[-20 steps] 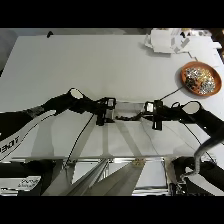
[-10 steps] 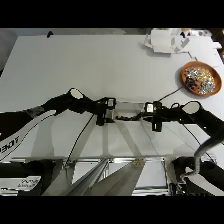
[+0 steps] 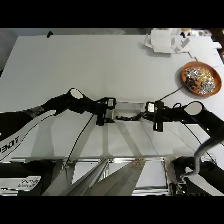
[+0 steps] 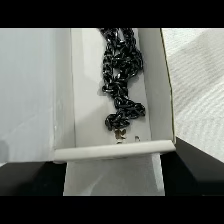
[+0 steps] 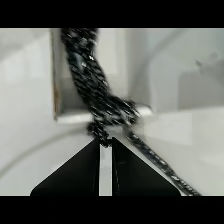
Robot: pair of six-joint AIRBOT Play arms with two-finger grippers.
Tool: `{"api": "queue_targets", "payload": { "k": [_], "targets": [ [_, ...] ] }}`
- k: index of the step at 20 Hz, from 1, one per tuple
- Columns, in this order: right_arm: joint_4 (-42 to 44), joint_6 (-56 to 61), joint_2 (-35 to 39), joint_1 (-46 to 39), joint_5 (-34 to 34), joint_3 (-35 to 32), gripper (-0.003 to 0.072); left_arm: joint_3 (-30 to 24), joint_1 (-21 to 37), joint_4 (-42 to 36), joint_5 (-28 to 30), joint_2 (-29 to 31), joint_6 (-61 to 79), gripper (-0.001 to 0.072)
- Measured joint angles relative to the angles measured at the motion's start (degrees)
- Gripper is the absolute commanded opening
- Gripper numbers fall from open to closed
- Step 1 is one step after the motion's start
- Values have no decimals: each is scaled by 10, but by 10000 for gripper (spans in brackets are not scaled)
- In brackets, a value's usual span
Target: Fold the box and place the chain.
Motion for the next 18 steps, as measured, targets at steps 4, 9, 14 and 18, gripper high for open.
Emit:
{"api": "queue_targets", "payload": {
  "k": [4,9,14,18],
  "targets": [
    [-83,106,64,0,18,34,15,0,0,0,0,0,0,252],
    [-92,202,94,5,144,140,15,0,0,0,0,0,0,252],
    [-58,278,99,54,196,221,15,0,0,0,0,0,0,252],
    [-35,327,75,116,178,240,16,0,0,0,0,0,0,252]
  ]
}}
